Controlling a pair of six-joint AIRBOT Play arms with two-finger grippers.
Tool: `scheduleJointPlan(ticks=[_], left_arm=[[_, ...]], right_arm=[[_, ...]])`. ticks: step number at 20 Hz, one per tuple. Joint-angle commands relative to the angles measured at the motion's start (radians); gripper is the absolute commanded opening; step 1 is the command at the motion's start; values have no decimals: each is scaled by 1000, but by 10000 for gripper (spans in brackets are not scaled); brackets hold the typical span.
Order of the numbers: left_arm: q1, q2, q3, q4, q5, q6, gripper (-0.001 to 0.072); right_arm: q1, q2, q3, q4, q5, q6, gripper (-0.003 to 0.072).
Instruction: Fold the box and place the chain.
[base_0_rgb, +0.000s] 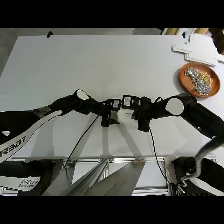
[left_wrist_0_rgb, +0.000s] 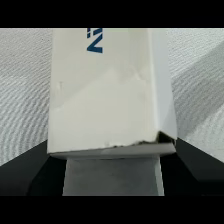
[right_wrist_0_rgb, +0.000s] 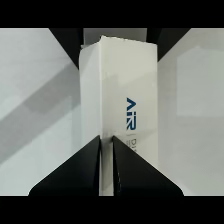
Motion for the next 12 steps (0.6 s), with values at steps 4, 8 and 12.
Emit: scheduleJointPlan(ticks=[4,8,12], left_arm=[[0,1,1,1,-2,2,207],[0,1,1,1,-2,2,207],[0,1,1,1,-2,2,207]], right_arm=[[0,21,0,-1,-11,-2,19],[0,22,0,3,-11,-2,19],[0,-10,-1,22,-11,-3,23]])
